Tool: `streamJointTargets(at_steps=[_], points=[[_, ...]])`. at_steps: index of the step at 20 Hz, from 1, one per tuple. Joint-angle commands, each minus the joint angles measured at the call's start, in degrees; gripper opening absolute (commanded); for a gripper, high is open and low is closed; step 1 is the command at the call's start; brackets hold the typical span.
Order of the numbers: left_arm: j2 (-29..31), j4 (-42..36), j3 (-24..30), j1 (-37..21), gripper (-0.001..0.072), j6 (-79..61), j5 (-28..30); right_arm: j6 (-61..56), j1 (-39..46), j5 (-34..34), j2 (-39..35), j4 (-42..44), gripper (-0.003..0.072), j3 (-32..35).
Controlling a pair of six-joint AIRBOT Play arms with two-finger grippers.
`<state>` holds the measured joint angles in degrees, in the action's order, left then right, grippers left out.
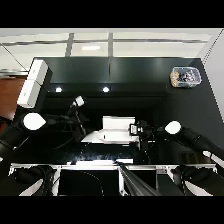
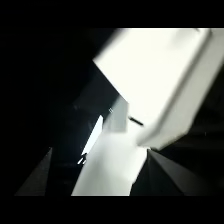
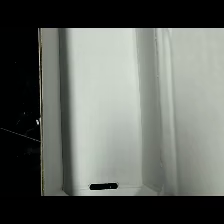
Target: Fold the box and place the chain.
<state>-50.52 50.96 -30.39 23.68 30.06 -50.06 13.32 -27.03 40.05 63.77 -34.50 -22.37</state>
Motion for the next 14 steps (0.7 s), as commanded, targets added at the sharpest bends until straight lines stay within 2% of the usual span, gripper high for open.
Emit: streamJointTargets(at_steps=[1,3,7,9,11,13,14], points=[[-1.3,2.3,1.8,2.5,0.0706,-13.6,-1.1,0.0,0.0,0.0,0.0,0.0,0.0403,0.0],[-4.5,2.4,1.8,5.0,0.0706,-18.5,2.3,0.0,0.0,0.0,0.0,0.0,0.0403,0.0],[-10.9,0.3,1.8,9.6,0.0704,-18.5,9.4,0.0,0.0,0.0,0.0,0.0,0.0403,0.0],[-12.2,-3.1,1.8,11.3,0.0704,-18.3,11.8,0.0,0.0,0.0,0.0,0.0,0.0403,0.0],[-12.5,-4.4,1.8,12.4,0.0666,-18.3,12.9,0.0,0.0,0.0,0.0,0.1,0.0403,0.0],[-12.5,-4.9,1.8,12.6,0.0327,-18.3,12.3,0.0,0.0,0.0,0.0,0.1,0.0403,0.0],[-12.5,-5.1,1.8,12.6,0.0275,-18.3,12.3,0.0,0.0,0.0,0.0,0.1,0.0403,0.0]])
